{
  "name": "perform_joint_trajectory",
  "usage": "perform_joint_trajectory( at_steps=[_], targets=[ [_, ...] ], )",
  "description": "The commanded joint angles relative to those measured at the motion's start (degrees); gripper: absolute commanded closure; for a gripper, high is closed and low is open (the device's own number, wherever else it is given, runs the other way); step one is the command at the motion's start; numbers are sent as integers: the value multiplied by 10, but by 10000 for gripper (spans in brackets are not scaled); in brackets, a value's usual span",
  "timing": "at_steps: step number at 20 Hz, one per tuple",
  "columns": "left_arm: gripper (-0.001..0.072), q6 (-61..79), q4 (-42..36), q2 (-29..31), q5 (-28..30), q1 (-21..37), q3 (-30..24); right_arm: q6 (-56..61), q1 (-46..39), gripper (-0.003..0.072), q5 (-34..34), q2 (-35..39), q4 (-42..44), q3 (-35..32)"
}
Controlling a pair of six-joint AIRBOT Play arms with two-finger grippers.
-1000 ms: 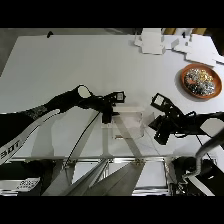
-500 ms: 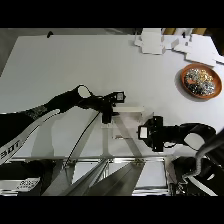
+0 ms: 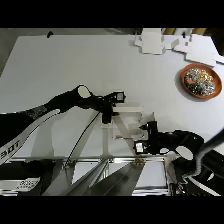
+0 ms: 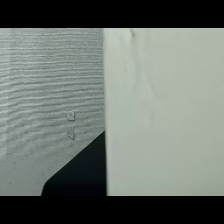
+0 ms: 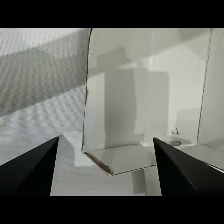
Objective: Fold the box and place the chain.
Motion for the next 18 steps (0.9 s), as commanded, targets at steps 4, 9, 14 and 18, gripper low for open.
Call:
perform_joint_trajectory(
  at_steps=[4, 9, 14, 18],
  targets=[
    [700, 0, 0, 0, 0, 0, 0, -3, -45, 40, -59, -20, 15, 27],
    [700, 0, 0, 0, 0, 0, 0, -87, -104, 41, -30, -21, 78, 64],
    [700, 0, 0, 0, 0, 0, 0, -164, -176, 40, 33, -47, 178, 93],
    [700, 0, 0, 0, 0, 0, 0, -253, -232, 40, 69, -88, 289, 95]
  ],
)
